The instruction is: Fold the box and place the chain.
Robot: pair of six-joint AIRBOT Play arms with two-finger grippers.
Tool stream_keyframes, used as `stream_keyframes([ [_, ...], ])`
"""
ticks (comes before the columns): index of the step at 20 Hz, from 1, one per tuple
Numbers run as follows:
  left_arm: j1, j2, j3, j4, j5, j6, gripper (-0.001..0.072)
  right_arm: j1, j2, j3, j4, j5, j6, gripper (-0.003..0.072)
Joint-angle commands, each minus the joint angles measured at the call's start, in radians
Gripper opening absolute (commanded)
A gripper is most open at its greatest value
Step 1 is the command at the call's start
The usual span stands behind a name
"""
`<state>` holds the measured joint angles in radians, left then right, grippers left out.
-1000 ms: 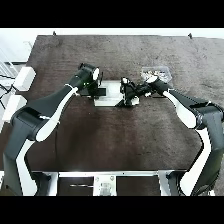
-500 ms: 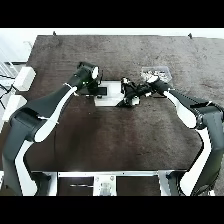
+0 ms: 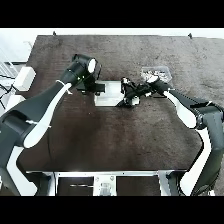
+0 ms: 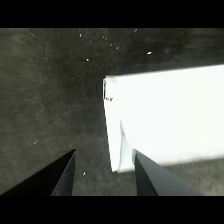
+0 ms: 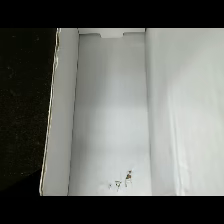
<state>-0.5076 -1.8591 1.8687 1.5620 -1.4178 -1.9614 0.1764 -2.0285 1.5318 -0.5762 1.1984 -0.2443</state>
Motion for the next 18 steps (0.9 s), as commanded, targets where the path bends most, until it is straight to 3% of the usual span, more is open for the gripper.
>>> stream_keyframes([
  [1,0.0,0.078,-0.002,0.007,-0.019,0.071,0.0427,0.001,0.0,0.0,0.0,0.0,0.0,0.0585],
  [5,0.007,0.182,-0.039,0.003,0.013,0.174,0.0426,0.001,0.0,0.0,0.0,0.0,0.0,0.0585],
  [9,0.053,0.36,-0.304,-0.045,0.23,0.27,0.0423,0.001,0.0,0.0,0.0,0.0,0.0,0.0585],
  [11,0.108,0.444,-0.457,-0.162,0.367,0.456,0.0413,0.001,0.0,0.0,0.0,0.0,0.0,0.0585],
  [13,0.19,0.483,-0.571,-0.404,0.442,0.806,0.0413,0.001,0.0,0.0,0.0,0.0,0.0,0.0586],
  [16,0.306,0.481,-0.666,-0.737,0.422,1.259,0.0416,0.001,0.0,0.0,0.0,0.0,0.0,0.0585],
  [18,0.329,0.48,-0.676,-0.748,0.431,1.341,0.0417,0.001,0.0,0.0,0.0,0.0,0.0,0.0586],
])
